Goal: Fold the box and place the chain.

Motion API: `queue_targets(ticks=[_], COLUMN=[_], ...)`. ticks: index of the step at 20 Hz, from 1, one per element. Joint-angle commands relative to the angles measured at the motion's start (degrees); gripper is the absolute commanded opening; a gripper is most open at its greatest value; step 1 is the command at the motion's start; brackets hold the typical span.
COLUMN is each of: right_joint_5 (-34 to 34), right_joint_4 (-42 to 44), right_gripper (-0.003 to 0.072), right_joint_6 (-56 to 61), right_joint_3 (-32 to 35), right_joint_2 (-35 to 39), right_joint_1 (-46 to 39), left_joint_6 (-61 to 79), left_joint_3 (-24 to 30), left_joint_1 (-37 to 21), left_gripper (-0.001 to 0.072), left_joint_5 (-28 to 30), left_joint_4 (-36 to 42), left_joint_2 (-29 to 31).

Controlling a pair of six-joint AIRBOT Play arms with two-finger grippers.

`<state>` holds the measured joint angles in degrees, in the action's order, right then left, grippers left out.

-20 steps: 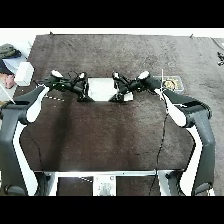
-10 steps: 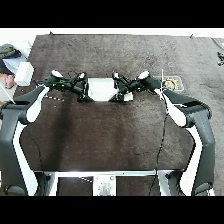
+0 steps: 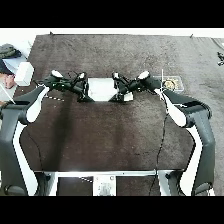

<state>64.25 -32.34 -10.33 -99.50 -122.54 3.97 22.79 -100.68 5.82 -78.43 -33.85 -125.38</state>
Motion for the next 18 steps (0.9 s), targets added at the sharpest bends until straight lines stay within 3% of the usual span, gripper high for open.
queue_targets(ticks=[1,10,15,18], right_joint_5=[0.0,4.9,9.6,11.8], right_joint_4=[0.4,-0.2,-12.3,-10.7], right_gripper=[0.0592,0.0591,0.0588,0.058], right_joint_6=[-0.4,-0.4,5.6,7.9], right_joint_3=[-0.1,-0.1,-0.1,-0.1], right_joint_2=[0.2,1.7,7.2,11.8], right_joint_1=[-0.1,-3.1,-5.1,-6.3], left_joint_6=[0.0,0.0,0.0,0.0], left_joint_3=[0.0,0.0,0.0,0.0], left_joint_1=[0.0,0.0,0.0,0.0], left_gripper=[0.0415,0.0415,0.0415,0.0415], left_joint_5=[0.0,0.0,0.0,0.0], left_joint_4=[0.0,0.0,0.0,0.0], left_joint_2=[0.0,0.0,0.0,0.0])
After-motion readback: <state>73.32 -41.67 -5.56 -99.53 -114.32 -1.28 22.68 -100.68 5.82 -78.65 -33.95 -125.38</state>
